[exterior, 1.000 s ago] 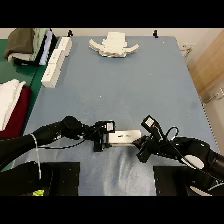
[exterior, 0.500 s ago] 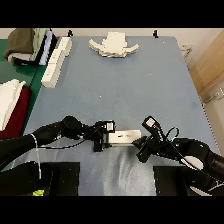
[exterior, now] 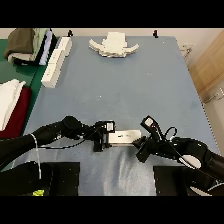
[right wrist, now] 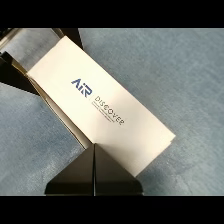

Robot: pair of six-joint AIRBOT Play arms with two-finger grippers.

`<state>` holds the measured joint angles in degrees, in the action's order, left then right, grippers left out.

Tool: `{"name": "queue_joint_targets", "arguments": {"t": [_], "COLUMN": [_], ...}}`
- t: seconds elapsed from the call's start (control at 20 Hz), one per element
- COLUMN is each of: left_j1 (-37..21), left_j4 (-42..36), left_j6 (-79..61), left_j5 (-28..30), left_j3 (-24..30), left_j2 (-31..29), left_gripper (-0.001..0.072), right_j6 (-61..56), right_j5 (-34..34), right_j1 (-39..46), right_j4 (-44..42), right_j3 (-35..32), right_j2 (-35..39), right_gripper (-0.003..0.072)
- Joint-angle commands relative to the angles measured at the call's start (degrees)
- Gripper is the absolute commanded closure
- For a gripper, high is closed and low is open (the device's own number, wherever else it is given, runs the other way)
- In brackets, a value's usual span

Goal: Fold the box.

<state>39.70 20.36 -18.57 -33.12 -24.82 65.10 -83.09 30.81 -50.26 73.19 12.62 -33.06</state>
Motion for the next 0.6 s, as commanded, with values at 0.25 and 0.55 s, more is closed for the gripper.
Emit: {"name": "queue_joint_targets", "arguments": {"t": [0.25, 0.55], "left_j1": [-0.04, -0.04], "left_j4": [0.02, 0.02], "left_j6": [0.02, 0.02], "left_j5": [0.00, 0.02], "left_j3": [0.00, 0.00], "left_j2": [0.02, 0.02], "left_gripper": [0.0246, 0.0246], "right_j6": [-0.13, -11.30], "right_j5": [1.73, 1.49], "right_j1": [0.22, 0.31], "right_j4": [1.77, 19.47], "right_j3": [3.85, 8.09], "right_j2": [6.40, 7.96], "right_gripper": [0.0681, 0.0681]}}
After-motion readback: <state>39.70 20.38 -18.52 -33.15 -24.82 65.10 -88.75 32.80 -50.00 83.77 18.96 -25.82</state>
